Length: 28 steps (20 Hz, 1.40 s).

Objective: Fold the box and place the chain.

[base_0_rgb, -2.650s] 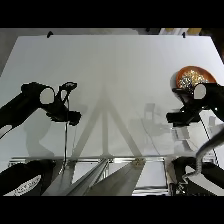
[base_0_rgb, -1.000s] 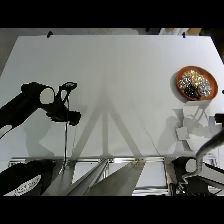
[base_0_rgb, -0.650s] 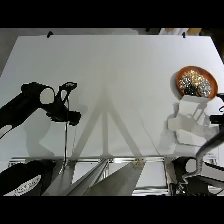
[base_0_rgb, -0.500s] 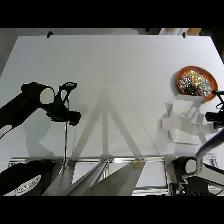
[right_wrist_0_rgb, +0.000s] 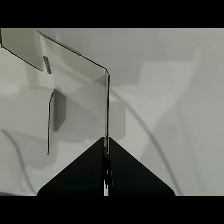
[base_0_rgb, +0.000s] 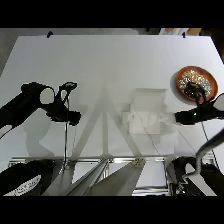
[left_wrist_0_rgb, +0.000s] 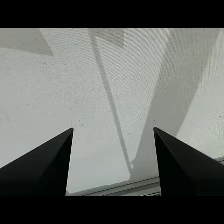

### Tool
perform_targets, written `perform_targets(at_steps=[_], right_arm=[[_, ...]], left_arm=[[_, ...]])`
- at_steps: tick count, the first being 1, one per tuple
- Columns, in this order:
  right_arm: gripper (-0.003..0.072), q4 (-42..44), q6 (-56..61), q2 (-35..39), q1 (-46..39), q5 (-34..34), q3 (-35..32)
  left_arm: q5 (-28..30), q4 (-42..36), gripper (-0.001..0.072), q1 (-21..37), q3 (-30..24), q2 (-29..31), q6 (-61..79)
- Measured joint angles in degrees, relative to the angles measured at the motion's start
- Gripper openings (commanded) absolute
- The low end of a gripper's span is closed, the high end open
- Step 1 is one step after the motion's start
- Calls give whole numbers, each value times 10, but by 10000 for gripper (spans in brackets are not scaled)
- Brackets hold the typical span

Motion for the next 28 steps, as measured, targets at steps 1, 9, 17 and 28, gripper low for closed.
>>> perform_targets(at_steps=[1,9,17,28], right_arm=[[16,16,7,9,26,-17,-17],[17,62,68,33,184,-125,-65],[17,68,80,34,205,-141,-69],[17,69,81,34,206,-131,-69]], left_arm=[[0,0,560,0,0,0,0],[69,-1,559,0,0,0,22],[197,-130,561,0,0,-11,214],[236,-328,580,2,0,-49,463]])
